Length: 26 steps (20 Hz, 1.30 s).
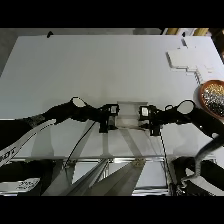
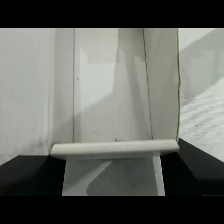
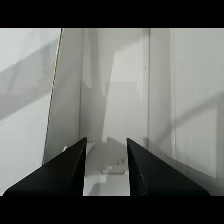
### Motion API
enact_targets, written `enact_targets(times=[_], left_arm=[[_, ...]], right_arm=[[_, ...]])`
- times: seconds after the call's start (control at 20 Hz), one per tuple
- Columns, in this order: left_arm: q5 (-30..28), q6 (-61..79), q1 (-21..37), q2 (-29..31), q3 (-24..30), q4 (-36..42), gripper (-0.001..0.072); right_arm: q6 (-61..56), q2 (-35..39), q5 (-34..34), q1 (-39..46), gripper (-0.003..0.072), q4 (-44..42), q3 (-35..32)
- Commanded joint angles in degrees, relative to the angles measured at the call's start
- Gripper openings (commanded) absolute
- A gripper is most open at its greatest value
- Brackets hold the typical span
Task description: Fold the box and place the chain.
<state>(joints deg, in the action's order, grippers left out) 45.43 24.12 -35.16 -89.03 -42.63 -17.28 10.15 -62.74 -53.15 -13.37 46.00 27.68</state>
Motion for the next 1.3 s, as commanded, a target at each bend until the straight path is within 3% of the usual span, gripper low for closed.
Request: enact_targets(times=[0.0,0.05,0.15,0.4,0.6,0.8,1.05,1.2,1.25], left_arm=[[-0.2,0.1,0.0,0.0,0.0,-0.1,0.0082],[-0.2,0.1,0.0,0.0,0.0,-0.1,0.0082],[-0.2,0.1,0.0,0.0,0.0,-0.1,0.0082],[-0.2,0.1,0.0,0.0,0.0,-0.1,0.0082],[-0.2,0.1,0.0,0.0,0.0,-0.1,0.0082],[-0.2,0.1,0.0,0.0,0.0,-0.1,0.0082],[-0.2,0.1,0.1,0.0,0.0,-0.1,0.0082],[-0.2,0.1,0.0,0.0,0.0,-0.1,0.0082],[-0.2,0.1,0.0,0.0,0.0,-0.1,0.0082]], right_arm=[[-5.5,3.8,-0.1,-0.1,0.0292,5.1,0.0],[-6.4,5.1,-1.0,-0.1,0.0286,7.5,0.0],[-8.3,7.4,-3.6,-0.1,0.0173,11.9,0.0],[-16.1,12.2,-6.2,-0.1,0.0021,15.1,0.0],[-27.9,17.1,-6.1,2.5,0.0021,20.3,0.0],[-37.7,21.5,-4.4,14.6,0.0021,19.9,0.0],[-53.0,21.4,2.5,23.4,0.0021,20.2,0.0],[-72.4,20.0,6.2,29.0,0.0021,27.0,0.0],[-73.5,18.9,5.5,30.0,0.0021,29.6,0.0]])
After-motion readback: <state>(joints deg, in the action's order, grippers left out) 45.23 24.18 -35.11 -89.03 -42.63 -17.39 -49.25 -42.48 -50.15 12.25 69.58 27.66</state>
